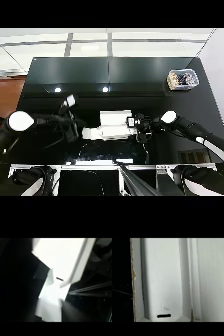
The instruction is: Fold the box and place the chain.
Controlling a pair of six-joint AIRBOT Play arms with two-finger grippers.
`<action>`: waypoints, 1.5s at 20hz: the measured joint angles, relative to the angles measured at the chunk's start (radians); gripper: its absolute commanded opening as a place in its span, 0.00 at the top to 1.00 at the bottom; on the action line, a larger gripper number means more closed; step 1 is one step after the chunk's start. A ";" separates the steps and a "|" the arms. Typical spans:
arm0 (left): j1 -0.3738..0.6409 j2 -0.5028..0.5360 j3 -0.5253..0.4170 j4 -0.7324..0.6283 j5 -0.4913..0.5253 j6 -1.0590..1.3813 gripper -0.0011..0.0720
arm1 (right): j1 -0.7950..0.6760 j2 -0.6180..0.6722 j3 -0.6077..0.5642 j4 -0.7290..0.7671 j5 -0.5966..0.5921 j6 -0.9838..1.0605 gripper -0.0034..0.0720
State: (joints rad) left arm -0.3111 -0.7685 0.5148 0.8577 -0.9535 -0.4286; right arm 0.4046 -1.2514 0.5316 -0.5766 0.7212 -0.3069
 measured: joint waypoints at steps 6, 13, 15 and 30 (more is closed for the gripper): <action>-0.122 -0.049 -0.078 0.015 0.068 0.202 0.02 | 0.000 0.000 0.000 0.000 0.000 0.000 0.71; -0.219 -0.278 -0.008 0.004 0.196 0.281 0.03 | 0.000 0.000 0.000 0.000 0.000 0.000 0.71; -0.226 -0.320 0.019 0.001 0.208 0.288 0.19 | 0.000 0.000 0.000 0.000 0.000 0.000 0.71; -0.250 -0.389 0.072 -0.155 0.200 0.325 0.79 | 0.000 0.000 0.000 0.000 0.000 0.000 0.71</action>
